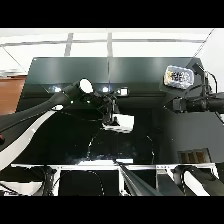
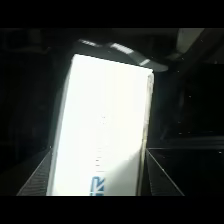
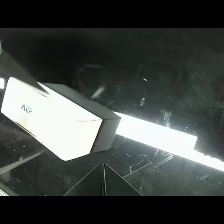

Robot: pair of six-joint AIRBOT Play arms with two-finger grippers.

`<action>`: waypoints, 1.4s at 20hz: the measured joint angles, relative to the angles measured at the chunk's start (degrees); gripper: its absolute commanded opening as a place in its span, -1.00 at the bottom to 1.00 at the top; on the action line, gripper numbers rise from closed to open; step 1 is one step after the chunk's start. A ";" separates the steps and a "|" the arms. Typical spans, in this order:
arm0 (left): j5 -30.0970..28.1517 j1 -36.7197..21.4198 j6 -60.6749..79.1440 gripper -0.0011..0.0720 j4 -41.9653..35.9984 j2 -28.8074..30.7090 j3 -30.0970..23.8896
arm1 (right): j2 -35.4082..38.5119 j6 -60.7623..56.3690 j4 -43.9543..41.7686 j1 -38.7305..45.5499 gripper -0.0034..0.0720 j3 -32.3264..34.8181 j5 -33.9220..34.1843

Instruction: Fold the box and place the chain.

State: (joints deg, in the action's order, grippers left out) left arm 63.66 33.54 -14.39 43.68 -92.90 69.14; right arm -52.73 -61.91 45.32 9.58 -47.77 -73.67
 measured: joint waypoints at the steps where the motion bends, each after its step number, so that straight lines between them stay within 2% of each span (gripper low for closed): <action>1: 0.04 0.31 -0.04 0.99 0.50 -0.09 0.00 | 0.00 0.00 0.00 0.00 -0.88 0.00 0.00; 9: 0.70 3.80 -1.40 0.97 7.98 -0.39 0.02 | 0.00 0.00 0.00 0.00 -0.88 0.00 0.04; 11: -0.44 5.27 -2.56 0.84 10.97 -0.61 0.04 | 0.00 0.00 0.00 0.00 -0.88 0.00 0.24; 12: -1.09 6.10 -3.23 0.58 12.61 -0.68 0.09 | 0.00 0.00 0.00 0.00 -0.88 0.00 0.31; 13: -1.53 6.86 -3.93 0.48 14.08 -0.72 0.26 | 0.00 0.00 0.00 0.00 -0.88 0.00 0.37; 15: -1.90 8.33 -6.64 -0.14 18.05 -0.79 0.87 | 0.00 0.00 0.00 0.00 -0.88 0.00 0.50; 16: -1.84 8.83 -8.57 -0.21 20.04 -0.81 1.40 | 0.00 0.00 -0.02 0.00 -0.88 0.00 0.52; 18: -1.05 8.83 -12.72 -0.21 23.34 -0.90 2.75 | 0.00 0.00 -0.02 0.00 -0.88 0.00 0.61; 21: 1.22 4.96 -20.20 -0.21 28.81 -0.59 5.44 | 0.00 -0.02 -0.02 0.00 -0.88 0.00 0.63; 23: 3.37 -0.11 -25.62 -0.21 30.21 -0.09 7.10 | 0.00 -0.02 -0.02 0.00 -0.88 0.00 0.66; 28: 3.76 -20.20 -40.17 -0.21 33.40 1.14 10.45 | -0.04 -0.04 -0.07 0.00 -0.88 0.00 1.20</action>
State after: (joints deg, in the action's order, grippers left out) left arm 67.42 13.34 -54.57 77.08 -91.77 79.59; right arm -52.77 -61.95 45.25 9.58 -47.77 -72.47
